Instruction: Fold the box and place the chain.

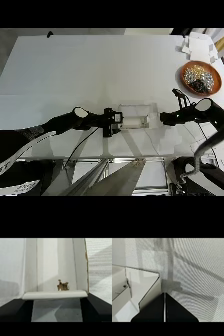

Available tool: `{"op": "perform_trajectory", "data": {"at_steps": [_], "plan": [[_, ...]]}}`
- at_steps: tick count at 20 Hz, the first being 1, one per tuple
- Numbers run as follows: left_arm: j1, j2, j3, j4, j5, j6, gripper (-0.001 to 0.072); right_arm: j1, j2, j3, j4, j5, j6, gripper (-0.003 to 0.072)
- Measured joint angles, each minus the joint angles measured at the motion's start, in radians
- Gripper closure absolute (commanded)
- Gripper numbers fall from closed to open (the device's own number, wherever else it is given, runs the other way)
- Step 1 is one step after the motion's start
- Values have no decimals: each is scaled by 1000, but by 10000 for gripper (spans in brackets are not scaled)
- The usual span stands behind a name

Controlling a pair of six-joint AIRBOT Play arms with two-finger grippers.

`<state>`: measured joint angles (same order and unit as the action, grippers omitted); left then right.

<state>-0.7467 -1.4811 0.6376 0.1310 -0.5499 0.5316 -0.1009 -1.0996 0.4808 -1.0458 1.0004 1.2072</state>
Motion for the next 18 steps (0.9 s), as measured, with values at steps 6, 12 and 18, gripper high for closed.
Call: {"op": "perform_trajectory", "data": {"at_steps": [6, 12, 18], "plan": [[0, 0, 0, 0, 0, 0, 389, 0, -1, -18, 6, -10, -3, 668], [0, 0, 0, 0, 0, 0, 389, 1, -1, -26, 54, -9, -38, 668], [0, 0, 0, 0, 0, 0, 389, 1, -1, -29, 114, 11, -76, 668]]}}
